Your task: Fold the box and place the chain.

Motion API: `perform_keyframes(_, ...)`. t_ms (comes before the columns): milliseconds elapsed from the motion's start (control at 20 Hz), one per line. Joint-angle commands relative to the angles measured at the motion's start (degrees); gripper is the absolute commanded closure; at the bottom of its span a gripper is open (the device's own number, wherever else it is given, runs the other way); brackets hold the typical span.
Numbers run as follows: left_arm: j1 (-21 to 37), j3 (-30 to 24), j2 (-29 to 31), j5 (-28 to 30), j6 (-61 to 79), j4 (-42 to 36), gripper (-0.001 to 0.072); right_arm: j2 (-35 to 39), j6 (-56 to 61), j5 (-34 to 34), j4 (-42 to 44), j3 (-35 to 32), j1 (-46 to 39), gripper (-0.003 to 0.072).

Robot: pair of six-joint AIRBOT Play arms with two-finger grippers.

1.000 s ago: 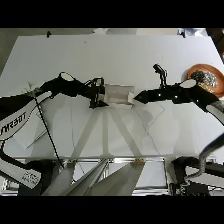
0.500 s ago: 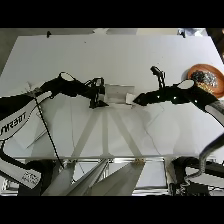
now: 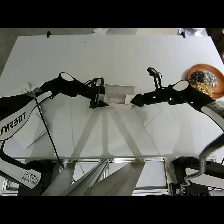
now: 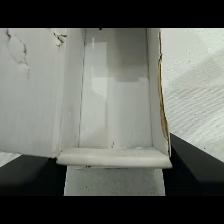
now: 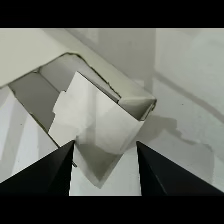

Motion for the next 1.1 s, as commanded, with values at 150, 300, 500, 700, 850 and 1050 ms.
perform_keyframes(150, 0.04, 0.02, 0.04, -0.02, 0.02, 0.02, 0.0432, 0.02, 6.97, -5.22, -2.64, 0.04, 2.19, 0.0276)
perform_keyframes(300, 0.04, 0.02, 0.04, 0.0, 0.02, 0.02, 0.0432, 0.02, 7.26, -5.2, -1.86, 0.07, 3.1, 0.0277)
perform_keyframes(500, 0.04, 0.02, 0.04, -0.02, 0.02, 0.02, 0.0432, 0.02, 11.65, -7.54, -2.93, 0.28, 4.5, 0.0282)
perform_keyframes(700, 0.04, 0.02, 0.04, -0.02, 0.02, 0.02, 0.0432, 0.02, 23.87, -8.7, -16.48, 3.15, 7.04, 0.0283)
perform_keyframes(850, 0.04, 0.02, 0.04, 0.0, 0.02, 0.02, 0.0432, 0.02, 33.51, -8.96, -22.4, 5.14, 9.42, 0.0289)
perform_keyframes(1050, 0.04, 0.02, 0.04, 0.0, 0.02, 0.02, 0.0432, 0.02, 36.37, -8.44, -22.25, 5.46, 11.76, 0.029)
